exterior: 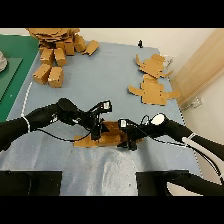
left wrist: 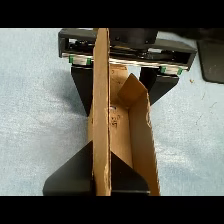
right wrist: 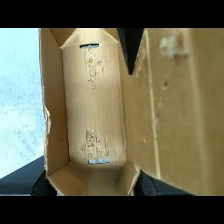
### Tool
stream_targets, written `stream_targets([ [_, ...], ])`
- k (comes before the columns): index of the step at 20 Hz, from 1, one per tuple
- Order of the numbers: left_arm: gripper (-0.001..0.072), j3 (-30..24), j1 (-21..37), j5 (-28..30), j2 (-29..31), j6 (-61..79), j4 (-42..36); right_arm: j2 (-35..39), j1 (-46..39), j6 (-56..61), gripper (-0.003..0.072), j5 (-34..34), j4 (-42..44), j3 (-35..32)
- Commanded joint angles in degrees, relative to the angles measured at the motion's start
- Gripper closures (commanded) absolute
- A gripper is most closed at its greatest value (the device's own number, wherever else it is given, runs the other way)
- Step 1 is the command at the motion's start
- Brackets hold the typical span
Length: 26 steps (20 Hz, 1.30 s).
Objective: Fold the box.
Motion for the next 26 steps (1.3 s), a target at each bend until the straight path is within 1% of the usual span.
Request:
stream_targets([
  [1,0.0696,0.0,0.0,0.0,0.0,0.0,0.0,0.1,0.0,-0.1,0.0109,-0.1,0.7,0.1],
  [2,0.0697,0.0,0.0,-0.1,0.0,0.0,0.0,0.1,0.3,-0.1,0.011,-0.2,0.6,0.1],
  [3,0.0696,0.0,0.0,0.0,0.0,0.0,0.0,0.1,0.7,-0.1,0.0141,-0.2,0.5,0.1],
  [4,0.0697,0.0,0.0,0.0,0.0,0.0,0.0,0.1,0.8,-0.1,0.0208,-0.1,0.4,0.1],
  [5,0.0696,0.0,0.0,0.0,0.0,0.0,0.0,0.1,0.9,-0.1,0.0217,-0.2,0.4,0.1],
  [26,0.0697,0.0,0.0,0.0,0.0,0.0,-0.2,0.1,0.9,0.0,0.0216,-0.2,0.6,0.1],
])
